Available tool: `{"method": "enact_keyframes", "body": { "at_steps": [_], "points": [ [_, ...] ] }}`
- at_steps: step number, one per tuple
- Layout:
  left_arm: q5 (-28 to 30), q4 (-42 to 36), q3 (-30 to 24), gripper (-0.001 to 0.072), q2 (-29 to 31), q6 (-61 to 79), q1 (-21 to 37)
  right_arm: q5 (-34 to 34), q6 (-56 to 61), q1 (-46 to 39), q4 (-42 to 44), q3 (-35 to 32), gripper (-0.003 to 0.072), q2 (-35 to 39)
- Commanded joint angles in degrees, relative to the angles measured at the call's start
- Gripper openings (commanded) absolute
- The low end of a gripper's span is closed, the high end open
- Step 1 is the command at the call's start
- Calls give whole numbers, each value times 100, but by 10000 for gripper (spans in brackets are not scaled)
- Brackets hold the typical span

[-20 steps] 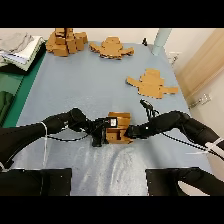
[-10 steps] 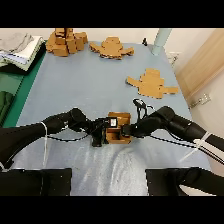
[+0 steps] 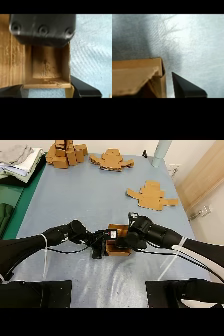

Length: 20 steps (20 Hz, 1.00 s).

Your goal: Fold the box.

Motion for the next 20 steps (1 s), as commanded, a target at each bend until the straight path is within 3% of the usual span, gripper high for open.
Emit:
{"method": "enact_keyframes", "body": {
  "at_steps": [1,2,3,4,6,10,11,12,16,17,18,20],
  "points": [
    [0,0,7,520,-2,2,0,-125,315,46,-168,105,516,-227],
    [0,0,7,520,-2,2,0,-74,315,46,-168,105,500,-267],
    [2,0,7,520,-2,0,0,-42,315,46,-168,105,399,-304],
    [0,0,7,520,-2,2,0,-22,313,46,-168,105,362,-352],
    [0,0,7,519,-2,2,0,-24,313,46,-168,105,360,-461],
    [0,0,7,519,-2,2,0,-28,313,48,-153,105,95,-551],
    [0,0,7,520,-2,0,0,-31,313,48,-146,105,74,-551],
    [-2,0,7,520,-2,2,0,-33,310,50,-144,105,3,-551],
    [0,0,7,519,-2,2,0,-37,271,48,-120,116,15,-531],
    [0,0,7,520,-2,2,0,-57,258,50,-114,125,173,-496],
    [0,0,7,519,-2,2,0,-122,245,48,-107,155,283,-452],
    [0,0,7,520,-2,2,0,-173,249,46,-125,188,308,-321]
  ]
}}
